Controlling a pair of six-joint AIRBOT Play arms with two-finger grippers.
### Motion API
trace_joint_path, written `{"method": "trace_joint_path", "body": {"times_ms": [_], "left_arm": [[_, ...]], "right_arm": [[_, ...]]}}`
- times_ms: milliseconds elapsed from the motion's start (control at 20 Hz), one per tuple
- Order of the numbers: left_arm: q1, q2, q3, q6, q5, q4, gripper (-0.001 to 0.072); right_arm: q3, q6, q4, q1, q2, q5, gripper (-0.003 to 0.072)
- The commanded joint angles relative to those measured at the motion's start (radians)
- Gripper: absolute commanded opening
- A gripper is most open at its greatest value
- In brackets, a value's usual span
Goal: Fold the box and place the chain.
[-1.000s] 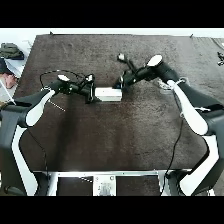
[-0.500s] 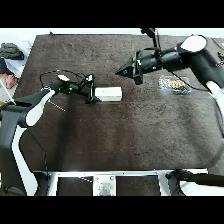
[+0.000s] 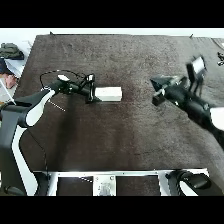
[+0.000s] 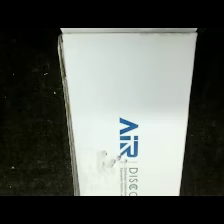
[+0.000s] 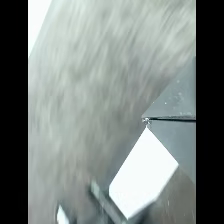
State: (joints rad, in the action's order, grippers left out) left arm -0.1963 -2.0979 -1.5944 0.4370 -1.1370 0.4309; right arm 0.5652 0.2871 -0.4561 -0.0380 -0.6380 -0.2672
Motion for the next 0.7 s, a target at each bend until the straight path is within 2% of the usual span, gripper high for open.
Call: {"method": "trace_joint_path", "body": {"times_ms": [0, 200, 400, 450, 500, 650], "left_arm": [[0.000, 0.000, 0.000, 0.000, 0.001, -0.006, 0.0410], [0.000, 0.000, 0.000, 0.000, 0.000, -0.007, 0.0410], [0.000, 0.000, 0.000, -0.002, 0.000, -0.027, 0.0408], [0.000, 0.000, 0.000, -0.003, 0.000, -0.031, 0.0353], [0.001, 0.002, 0.000, -0.016, -0.010, -0.042, 0.0023], [0.010, 0.044, -0.008, -0.017, -0.011, -0.134, 0.0013]], "right_arm": [[-0.245, -0.001, 0.060, 0.000, 0.245, 0.286, -0.0015], [-0.385, -0.002, 0.064, 0.000, 0.412, 0.298, -0.0014], [-0.451, -0.002, 0.064, 0.000, 0.464, 0.313, -0.0014], [-0.451, -0.002, 0.064, 0.000, 0.464, 0.312, -0.0014], [-0.451, -0.002, 0.064, 0.000, 0.464, 0.314, -0.0014], [-0.451, -0.002, 0.064, 0.000, 0.464, 0.341, -0.0014]]}}
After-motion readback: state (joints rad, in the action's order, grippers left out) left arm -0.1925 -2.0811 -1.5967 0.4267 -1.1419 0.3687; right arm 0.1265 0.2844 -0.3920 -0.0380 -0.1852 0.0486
